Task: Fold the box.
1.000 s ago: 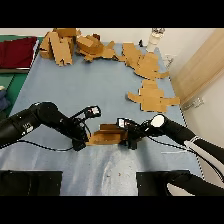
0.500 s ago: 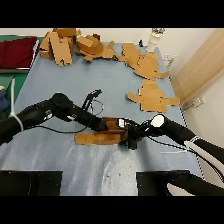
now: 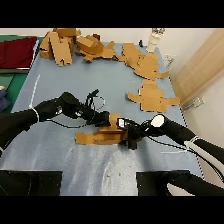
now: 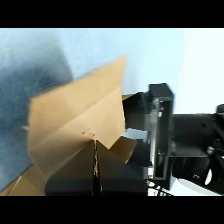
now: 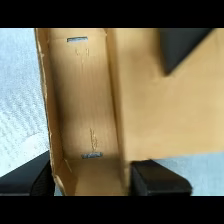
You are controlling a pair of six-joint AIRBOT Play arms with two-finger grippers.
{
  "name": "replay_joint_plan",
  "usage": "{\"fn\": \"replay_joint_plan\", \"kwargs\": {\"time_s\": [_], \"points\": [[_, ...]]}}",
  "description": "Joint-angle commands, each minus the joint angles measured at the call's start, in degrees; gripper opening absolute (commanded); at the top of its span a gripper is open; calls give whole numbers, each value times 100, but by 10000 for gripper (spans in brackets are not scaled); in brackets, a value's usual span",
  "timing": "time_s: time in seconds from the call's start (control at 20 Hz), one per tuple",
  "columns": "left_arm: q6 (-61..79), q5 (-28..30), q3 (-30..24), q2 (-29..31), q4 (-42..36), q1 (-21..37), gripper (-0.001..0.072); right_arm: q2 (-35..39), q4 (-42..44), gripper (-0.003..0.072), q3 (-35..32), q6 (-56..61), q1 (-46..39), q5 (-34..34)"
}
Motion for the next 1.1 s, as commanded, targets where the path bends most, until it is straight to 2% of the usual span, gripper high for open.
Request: {"fn": "replay_joint_plan", "kwargs": {"time_s": [0.0, 0.1, 0.6, 0.75, 0.9, 0.95, 1.05], "points": [[-831, 37, 20, -90, 734, -212, 10, 2, 17, 509, 4, 2, 0, 2], [-1016, 140, 20, -90, 966, -273, 10, 0, 17, 509, 4, 2, -2, 2], [-846, 407, 37, -81, 955, -247, 12, 0, 15, 509, 4, 2, -2, 2], [210, 221, 295, 68, 929, -81, 12, 0, 13, 509, 4, 2, -2, 2], [1996, 70, 551, 638, 929, 297, 12, 0, 15, 509, 4, 2, -2, 2], [2649, 52, 546, 885, 1049, 474, 12, 0, 15, 509, 4, 2, -2, 2], [3346, -175, 540, 1224, 1797, 726, 12, 0, 15, 510, 4, 2, -2, 2]]}}
